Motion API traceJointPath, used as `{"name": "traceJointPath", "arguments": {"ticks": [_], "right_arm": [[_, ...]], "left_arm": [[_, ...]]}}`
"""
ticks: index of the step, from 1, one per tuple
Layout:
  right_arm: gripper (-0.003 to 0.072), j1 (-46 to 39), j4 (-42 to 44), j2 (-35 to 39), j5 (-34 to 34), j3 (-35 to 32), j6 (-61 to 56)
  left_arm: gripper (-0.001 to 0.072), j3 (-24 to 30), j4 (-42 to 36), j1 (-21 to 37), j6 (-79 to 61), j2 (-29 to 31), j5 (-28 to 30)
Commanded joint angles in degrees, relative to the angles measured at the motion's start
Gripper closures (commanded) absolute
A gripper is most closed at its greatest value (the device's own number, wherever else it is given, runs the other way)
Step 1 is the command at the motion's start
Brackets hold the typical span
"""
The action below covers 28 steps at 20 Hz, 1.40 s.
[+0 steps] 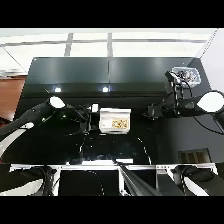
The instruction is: Fold the box and place the chain.
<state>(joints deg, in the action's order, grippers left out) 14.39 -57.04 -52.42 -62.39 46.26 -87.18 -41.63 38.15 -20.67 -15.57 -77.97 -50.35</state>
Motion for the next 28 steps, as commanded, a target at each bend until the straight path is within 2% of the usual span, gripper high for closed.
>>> {"name": "traceJointPath", "arguments": {"ticks": [1,8,11,15,20,25,27,28], "right_arm": [[0.0321,0.0,0.0,0.0,1.0,0.0,0.0],[0.0321,0.2,0.0,0.0,4.0,0.0,0.0],[0.0321,0.2,0.0,0.0,3.9,0.0,0.0],[0.0321,0.2,0.0,0.0,4.0,0.0,0.0],[0.0321,0.2,0.0,-0.1,4.4,0.0,0.0],[0.0321,0.2,0.0,-0.1,5.3,0.0,0.0],[0.0321,0.4,0.0,-0.2,7.7,-0.2,-0.3],[0.0321,1.2,0.0,-0.3,10.0,-0.6,-1.8]], "left_arm": [[0.0006,-0.5,0.2,-0.6,-0.6,-0.5,-1.8],[0.0005,-0.5,-0.4,-2.6,2.0,-1.2,-1.8],[0.0004,-0.5,3.3,-2.5,6.7,-1.2,-1.9],[0.0004,-0.5,3.5,-2.5,9.9,-1.2,-2.9],[0.0003,-0.3,-1.6,-3.3,10.0,-1.2,-1.7],[0.0004,-0.3,-2.2,-3.6,9.6,-1.4,0.9],[0.0008,-0.3,-2.2,-3.6,9.1,-1.5,1.2],[0.0048,-0.3,-2.2,-3.6,9.2,-1.5,1.2]]}}
